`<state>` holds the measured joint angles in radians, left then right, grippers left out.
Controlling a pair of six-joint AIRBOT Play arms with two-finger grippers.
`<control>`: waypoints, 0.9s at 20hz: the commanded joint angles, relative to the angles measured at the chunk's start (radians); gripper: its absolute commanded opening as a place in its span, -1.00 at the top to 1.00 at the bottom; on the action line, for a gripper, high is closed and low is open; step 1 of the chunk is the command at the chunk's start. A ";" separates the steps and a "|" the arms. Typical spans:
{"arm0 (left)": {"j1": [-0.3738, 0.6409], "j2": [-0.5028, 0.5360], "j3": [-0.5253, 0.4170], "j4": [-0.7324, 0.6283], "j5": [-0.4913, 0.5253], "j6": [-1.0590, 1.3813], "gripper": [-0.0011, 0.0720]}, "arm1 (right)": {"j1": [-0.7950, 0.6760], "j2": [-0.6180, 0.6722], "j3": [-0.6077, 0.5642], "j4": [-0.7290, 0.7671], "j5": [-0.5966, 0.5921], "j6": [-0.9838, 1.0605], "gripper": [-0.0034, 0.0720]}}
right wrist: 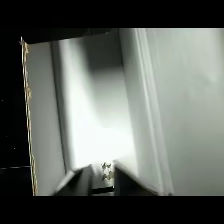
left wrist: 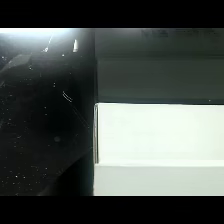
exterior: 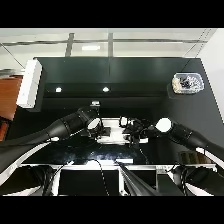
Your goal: Fold the box and place the chain.
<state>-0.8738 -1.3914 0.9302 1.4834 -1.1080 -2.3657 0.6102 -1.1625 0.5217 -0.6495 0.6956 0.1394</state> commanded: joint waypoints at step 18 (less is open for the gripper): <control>0.005 -0.001 0.000 0.010 0.003 0.002 0.90 | -0.581 0.064 -0.102 -0.142 0.455 1.255 0.86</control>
